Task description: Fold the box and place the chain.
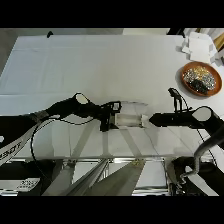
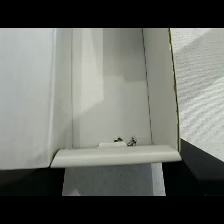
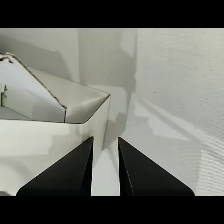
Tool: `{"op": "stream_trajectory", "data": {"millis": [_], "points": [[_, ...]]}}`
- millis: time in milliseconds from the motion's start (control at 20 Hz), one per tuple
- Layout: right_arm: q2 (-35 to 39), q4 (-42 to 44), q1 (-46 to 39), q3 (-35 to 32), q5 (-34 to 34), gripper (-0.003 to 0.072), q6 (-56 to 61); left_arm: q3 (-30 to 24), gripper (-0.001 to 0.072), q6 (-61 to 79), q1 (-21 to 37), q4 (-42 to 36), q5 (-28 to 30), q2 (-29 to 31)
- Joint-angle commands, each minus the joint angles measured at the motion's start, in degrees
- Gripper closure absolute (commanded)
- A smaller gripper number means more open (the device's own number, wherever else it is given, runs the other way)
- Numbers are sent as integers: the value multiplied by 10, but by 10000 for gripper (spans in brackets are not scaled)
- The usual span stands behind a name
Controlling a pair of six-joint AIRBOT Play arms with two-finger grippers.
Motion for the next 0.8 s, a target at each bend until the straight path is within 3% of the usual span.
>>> {"op": "stream_trajectory", "data": {"millis": [0, 750], "points": [[9, 14, 0, 0, 15, 505, -8, 0, 319, 0, 0, 0, 0, 0], [18, 6, 36, 5, 28, 458, -17, 0, 319, 0, 0, 0, 0, 0]]}}
